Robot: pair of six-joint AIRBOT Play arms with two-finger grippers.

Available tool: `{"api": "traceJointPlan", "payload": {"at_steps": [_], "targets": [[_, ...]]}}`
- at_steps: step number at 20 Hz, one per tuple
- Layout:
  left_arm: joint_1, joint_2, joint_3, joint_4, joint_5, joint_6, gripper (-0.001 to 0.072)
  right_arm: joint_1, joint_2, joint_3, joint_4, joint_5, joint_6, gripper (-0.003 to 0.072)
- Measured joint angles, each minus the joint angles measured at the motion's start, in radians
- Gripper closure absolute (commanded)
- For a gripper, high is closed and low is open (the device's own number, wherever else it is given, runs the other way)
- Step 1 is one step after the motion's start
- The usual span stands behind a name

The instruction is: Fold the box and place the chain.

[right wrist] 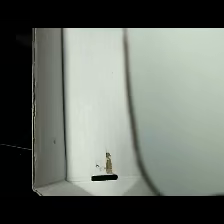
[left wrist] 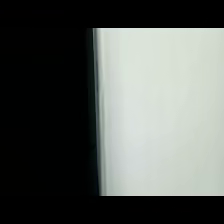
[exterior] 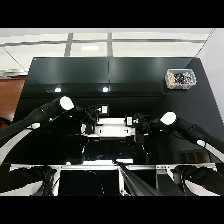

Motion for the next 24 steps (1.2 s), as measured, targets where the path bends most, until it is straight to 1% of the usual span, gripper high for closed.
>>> {"api": "traceJointPlan", "payload": {"at_steps": [12,24], "targets": [[0.0,0.0,0.0,0.0,0.0,0.0,0.0683,-0.01,-0.029,0.0,0.006,0.006,-0.037,-0.001],[0.0,0.0,0.0,0.0,0.0,-0.001,0.0682,0.009,-0.034,0.002,-0.011,-0.031,0.008,-0.001]]}}
